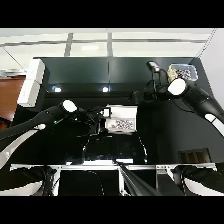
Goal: Fold the box and place the chain.
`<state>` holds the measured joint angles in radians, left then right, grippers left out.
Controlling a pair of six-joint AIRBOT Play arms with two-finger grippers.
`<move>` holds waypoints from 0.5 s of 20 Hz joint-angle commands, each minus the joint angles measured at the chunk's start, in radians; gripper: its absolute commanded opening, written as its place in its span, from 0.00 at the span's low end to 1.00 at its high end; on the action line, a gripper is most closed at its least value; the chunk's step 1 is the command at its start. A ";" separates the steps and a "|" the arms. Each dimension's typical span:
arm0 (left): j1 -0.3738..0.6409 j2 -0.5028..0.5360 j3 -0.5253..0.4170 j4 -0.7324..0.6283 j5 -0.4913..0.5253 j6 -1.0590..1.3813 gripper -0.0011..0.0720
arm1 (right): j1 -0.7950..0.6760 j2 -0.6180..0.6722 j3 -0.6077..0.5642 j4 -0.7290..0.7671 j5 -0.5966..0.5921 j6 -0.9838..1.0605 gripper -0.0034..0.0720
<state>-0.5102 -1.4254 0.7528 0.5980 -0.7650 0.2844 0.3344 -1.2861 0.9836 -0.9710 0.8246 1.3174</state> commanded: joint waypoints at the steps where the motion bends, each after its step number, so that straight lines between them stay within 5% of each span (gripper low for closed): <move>1: 0.000 -0.001 0.001 0.000 0.002 0.000 0.50 | 0.007 -0.006 0.030 0.061 0.165 -0.381 1.00; 6: 0.000 -0.001 0.001 0.000 0.002 0.000 0.50 | 0.017 0.074 0.053 0.057 0.374 -0.662 1.00; 10: 0.000 -0.001 0.001 0.000 0.002 0.000 0.50 | 0.053 0.066 -0.051 0.091 0.270 -0.807 1.00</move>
<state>-0.5102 -1.4254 0.7528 0.5976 -0.7628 0.2844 0.3649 -1.2228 0.9821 -0.8993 1.1046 0.6685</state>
